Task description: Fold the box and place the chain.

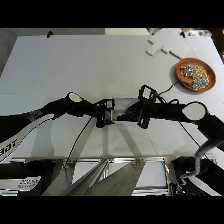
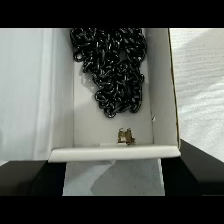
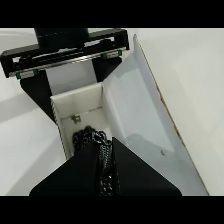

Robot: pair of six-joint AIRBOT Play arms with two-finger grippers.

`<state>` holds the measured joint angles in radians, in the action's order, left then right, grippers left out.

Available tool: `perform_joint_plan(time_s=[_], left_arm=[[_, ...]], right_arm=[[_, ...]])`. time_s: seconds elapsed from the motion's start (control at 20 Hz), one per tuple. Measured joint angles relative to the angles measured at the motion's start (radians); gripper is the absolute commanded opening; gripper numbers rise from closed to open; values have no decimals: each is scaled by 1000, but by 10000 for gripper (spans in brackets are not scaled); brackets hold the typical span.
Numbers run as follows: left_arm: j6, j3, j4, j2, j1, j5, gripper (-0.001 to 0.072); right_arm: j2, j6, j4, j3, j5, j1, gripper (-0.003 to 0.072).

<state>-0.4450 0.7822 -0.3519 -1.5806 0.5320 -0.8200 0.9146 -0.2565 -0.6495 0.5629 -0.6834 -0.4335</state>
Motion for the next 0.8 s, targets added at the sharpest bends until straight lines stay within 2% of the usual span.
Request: perform_joint_plan(time_s=[0.1, 0.3, 0.5, 0.75, 0.8], left_arm=[[0, 0, 0, 0, 0, 0, 33], [0, 0, 0, 0, 0, 0, 33], [0, 0, 0, 0, 0, 0, 33], [0, 0, 0, 0, 0, 0, 33], [0, 0, 0, 0, 0, 0, 33]], right_arm=[[39, -49, -10, 0, 21, -18, 239], [69, -151, -56, 0, 39, -33, 251], [25, -272, -116, 30, 36, -25, 252], [-5, -637, -409, 207, -56, 109, 283], [-6, -700, -461, 237, -70, 147, 334]])
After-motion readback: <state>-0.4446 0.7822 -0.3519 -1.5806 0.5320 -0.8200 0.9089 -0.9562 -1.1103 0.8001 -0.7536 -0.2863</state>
